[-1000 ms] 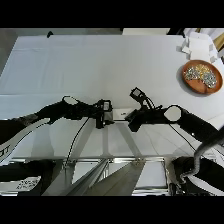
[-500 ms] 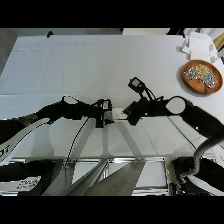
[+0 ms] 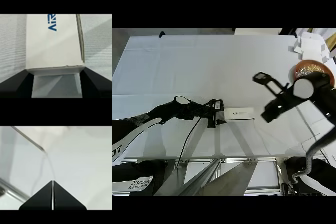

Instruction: Fold the box and place the chain.

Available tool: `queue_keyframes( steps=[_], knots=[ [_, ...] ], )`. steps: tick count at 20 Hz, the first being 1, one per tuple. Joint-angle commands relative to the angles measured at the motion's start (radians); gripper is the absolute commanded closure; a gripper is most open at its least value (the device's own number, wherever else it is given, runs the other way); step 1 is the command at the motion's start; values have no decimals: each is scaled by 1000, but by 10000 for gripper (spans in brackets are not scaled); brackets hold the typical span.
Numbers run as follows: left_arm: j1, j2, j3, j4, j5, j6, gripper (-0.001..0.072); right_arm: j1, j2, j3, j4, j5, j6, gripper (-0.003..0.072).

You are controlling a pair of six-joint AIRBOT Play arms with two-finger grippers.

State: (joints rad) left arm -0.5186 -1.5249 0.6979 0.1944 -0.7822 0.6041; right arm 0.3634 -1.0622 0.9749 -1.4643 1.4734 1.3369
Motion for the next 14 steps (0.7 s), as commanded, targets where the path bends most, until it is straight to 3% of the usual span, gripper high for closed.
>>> queue_keyframes(
  steps=[1,8,14],
  knots=[
    [0,0,0,0,0,1,559,-181,3,6,-80,154,82,674],
    [0,0,0,0,0,1,559,-450,17,-123,-76,-37,99,674],
    [0,0,0,0,0,-2,559,-492,17,-259,-47,-112,106,674]
  ],
)
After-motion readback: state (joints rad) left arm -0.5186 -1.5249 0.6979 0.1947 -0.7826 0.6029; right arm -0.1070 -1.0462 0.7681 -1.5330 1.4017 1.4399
